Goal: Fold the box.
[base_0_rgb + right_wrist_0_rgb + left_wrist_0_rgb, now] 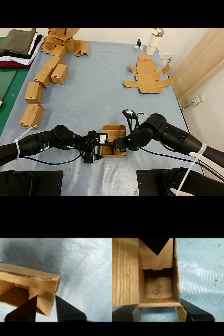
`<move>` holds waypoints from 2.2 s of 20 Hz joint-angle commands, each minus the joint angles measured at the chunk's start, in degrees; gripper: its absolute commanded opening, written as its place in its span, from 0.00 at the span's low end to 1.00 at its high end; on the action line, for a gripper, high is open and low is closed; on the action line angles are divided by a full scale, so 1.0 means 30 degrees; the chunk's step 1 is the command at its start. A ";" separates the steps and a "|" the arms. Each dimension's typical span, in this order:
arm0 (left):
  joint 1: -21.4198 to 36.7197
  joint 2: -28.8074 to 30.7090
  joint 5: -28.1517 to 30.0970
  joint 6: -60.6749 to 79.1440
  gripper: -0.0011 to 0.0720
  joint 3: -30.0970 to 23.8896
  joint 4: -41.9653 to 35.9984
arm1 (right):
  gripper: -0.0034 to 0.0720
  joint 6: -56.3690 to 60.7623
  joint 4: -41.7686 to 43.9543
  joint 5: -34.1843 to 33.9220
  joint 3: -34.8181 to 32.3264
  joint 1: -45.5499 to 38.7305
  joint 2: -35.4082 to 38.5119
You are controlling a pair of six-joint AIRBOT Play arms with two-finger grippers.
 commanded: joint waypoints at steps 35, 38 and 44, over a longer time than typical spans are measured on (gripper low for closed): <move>0.0015 -0.0007 -0.0007 0.0036 0.74 0.0007 0.0007 | 0.75 0.9158 -0.3767 -0.4852 0.3504 0.2914 -0.3351; 0.0015 -0.0007 0.0000 0.0044 0.74 0.0007 0.0007 | 0.75 0.9588 -0.3789 -0.5122 0.3504 0.2914 -0.1625; 0.0015 -0.0007 0.0000 0.0044 0.74 0.0007 0.0007 | 0.05 0.8976 -0.4772 -0.6164 0.2579 0.0656 0.3111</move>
